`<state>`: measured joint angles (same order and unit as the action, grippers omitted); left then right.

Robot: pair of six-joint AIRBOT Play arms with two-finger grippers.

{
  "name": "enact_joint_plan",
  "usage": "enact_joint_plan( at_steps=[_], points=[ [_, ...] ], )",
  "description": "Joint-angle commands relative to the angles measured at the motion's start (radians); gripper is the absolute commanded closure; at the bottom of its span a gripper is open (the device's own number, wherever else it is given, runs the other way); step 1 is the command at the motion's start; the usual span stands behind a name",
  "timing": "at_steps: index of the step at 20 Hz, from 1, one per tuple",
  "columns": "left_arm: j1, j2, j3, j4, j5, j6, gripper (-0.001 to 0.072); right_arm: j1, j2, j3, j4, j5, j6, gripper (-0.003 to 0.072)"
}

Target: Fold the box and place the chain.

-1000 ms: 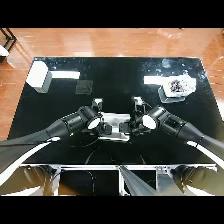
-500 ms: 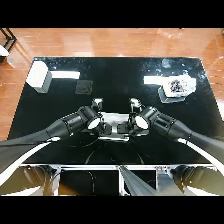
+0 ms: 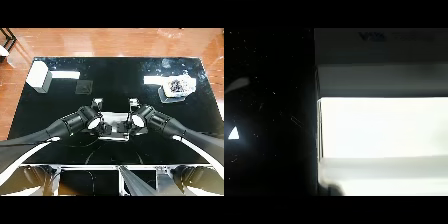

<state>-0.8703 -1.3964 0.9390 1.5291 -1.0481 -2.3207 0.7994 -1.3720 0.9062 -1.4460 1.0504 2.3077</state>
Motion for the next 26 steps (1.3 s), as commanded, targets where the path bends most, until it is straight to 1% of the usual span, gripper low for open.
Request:
enact_joint_plan(
  at_steps=[1,8,9,10,11,13,16,19,20,21,22,26],
  points=[
    [0.000,0.000,0.000,0.000,0.001,0.002,0.0691,0.000,-0.013,0.002,-0.003,-0.005,0.002,0.0443],
    [0.000,0.000,0.000,-0.001,0.000,0.002,0.0691,0.000,-0.013,0.002,-0.003,-0.023,0.002,0.0444],
    [0.000,0.000,0.000,0.000,0.001,0.002,0.0692,0.000,-0.013,0.002,-0.004,-0.023,0.002,0.0465],
    [0.000,0.000,0.000,0.000,0.001,0.002,0.0692,0.000,-0.013,0.002,-0.003,-0.023,0.002,0.0465],
    [0.000,0.000,0.000,0.000,0.000,0.002,0.0691,0.000,-0.014,0.002,-0.003,-0.023,0.001,0.0541],
    [0.000,0.000,0.000,0.000,0.000,0.002,0.0691,0.000,-0.015,0.002,-0.002,-0.023,-0.001,0.0666],
    [0.000,0.000,0.000,0.000,0.002,0.002,0.0691,0.000,-0.015,0.002,0.002,-0.023,0.000,0.0667],
    [0.000,0.000,0.000,0.000,0.001,0.002,0.0691,0.000,-0.015,0.002,0.001,-0.023,-0.009,0.0666],
    [0.000,0.000,0.000,0.000,0.001,0.002,0.0691,0.000,-0.014,0.002,0.001,-0.023,-0.011,0.0640],
    [0.000,0.000,0.000,0.000,0.001,0.002,0.0691,0.000,-0.014,0.002,0.001,-0.023,-0.011,0.0474],
    [0.000,0.000,0.000,0.000,0.002,0.002,0.0692,0.000,-0.014,0.002,0.001,-0.021,-0.011,0.0439],
    [0.000,0.000,0.000,0.000,0.004,0.002,0.0691,0.000,-0.014,0.002,0.001,-0.016,-0.011,0.0441]
  ],
)
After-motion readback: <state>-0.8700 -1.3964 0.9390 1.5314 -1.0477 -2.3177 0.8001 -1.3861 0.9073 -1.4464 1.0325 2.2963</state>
